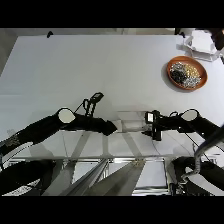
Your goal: Fold the box and place the chain.
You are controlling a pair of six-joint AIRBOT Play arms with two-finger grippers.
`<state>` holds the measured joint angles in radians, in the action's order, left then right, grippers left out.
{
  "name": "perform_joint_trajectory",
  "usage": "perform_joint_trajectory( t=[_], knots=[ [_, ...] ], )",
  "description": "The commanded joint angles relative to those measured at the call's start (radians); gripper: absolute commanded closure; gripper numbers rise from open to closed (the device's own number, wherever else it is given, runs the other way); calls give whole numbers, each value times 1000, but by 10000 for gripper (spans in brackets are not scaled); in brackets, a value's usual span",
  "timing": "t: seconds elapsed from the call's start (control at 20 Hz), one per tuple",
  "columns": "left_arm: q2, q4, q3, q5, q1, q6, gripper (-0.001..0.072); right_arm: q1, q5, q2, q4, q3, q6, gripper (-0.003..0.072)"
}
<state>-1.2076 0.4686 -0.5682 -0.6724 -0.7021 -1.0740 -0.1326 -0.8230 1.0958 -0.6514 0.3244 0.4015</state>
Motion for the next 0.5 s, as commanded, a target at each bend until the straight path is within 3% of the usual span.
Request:
perform_joint_trajectory(
  t=[0.0, 0.2, 0.45],
  knots=[
    [-13, 70, -45, 17, -23, -96, 269, 0, 0, -1, 0, 0, 0, 366],
    [-52, 198, -112, 14, -51, -282, 268, 0, 0, -1, 0, 0, 0, 366],
    [-88, 463, -209, -37, -100, -565, 268, 0, 0, -1, 0, 0, 0, 366]
  ],
)
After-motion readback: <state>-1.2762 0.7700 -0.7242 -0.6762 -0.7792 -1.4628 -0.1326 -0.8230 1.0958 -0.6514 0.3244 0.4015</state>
